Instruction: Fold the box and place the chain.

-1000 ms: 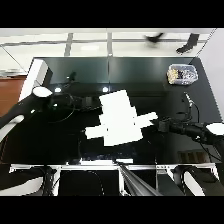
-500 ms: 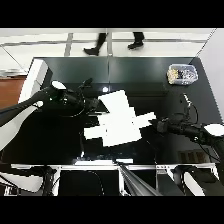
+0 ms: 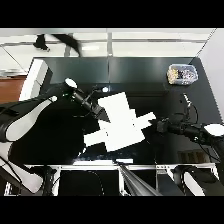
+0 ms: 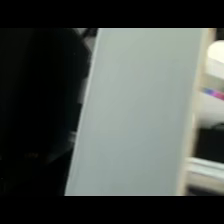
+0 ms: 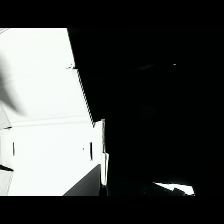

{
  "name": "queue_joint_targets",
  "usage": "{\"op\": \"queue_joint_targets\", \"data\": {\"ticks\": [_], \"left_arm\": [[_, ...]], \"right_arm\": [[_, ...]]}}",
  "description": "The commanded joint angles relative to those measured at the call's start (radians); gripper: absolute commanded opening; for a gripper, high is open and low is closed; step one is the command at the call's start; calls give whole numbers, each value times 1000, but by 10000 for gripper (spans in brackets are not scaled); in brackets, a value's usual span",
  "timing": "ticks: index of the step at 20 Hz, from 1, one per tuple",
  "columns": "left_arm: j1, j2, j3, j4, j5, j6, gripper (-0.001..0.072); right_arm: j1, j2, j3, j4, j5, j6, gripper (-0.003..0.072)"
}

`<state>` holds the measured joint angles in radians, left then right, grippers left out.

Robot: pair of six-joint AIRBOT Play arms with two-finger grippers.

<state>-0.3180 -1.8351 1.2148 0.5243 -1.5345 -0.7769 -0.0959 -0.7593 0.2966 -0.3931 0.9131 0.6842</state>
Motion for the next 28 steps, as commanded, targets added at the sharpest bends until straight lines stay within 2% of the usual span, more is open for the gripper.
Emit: {"op": "queue_joint_targets", "data": {"ticks": [1,3,4,6,7,8,9,11,14,15,17,19,23,26,28], "left_arm": [[-6,-43,46,22,-34,11,328],[-6,-45,47,23,-34,31,80],[-3,-45,47,23,-34,41,27],[-1,-45,49,23,-32,41,26],[0,-44,52,23,-27,40,26],[0,-43,59,26,-26,40,25],[0,-39,69,38,-27,35,24],[-4,2,76,84,-28,26,23],[-32,135,43,152,17,64,22],[-47,197,4,151,77,125,23],[-83,304,-93,153,264,234,24],[-114,353,-158,154,411,400,25],[-180,339,-167,221,536,711,25],[-233,338,-167,307,651,721,25],[-249,330,-167,309,680,720,25]], "right_arm": [[1,1,-1,0,0,0,11],[1,1,-1,-1,-1,0,11],[1,1,-1,-2,-1,0,11],[0,1,-1,-4,-2,0,13],[0,1,0,4,-2,7,81],[0,1,3,27,-4,32,452],[-2,1,22,12,5,34,720],[-8,1,107,-141,30,64,720],[-23,1,288,-485,113,158,720],[-23,1,333,-570,133,158,720],[-23,1,379,-687,122,160,719],[-22,0,379,-712,115,160,719],[-20,0,377,-690,148,166,719],[-20,0,343,-588,122,144,719],[-20,0,293,-449,123,-24,719]]}}
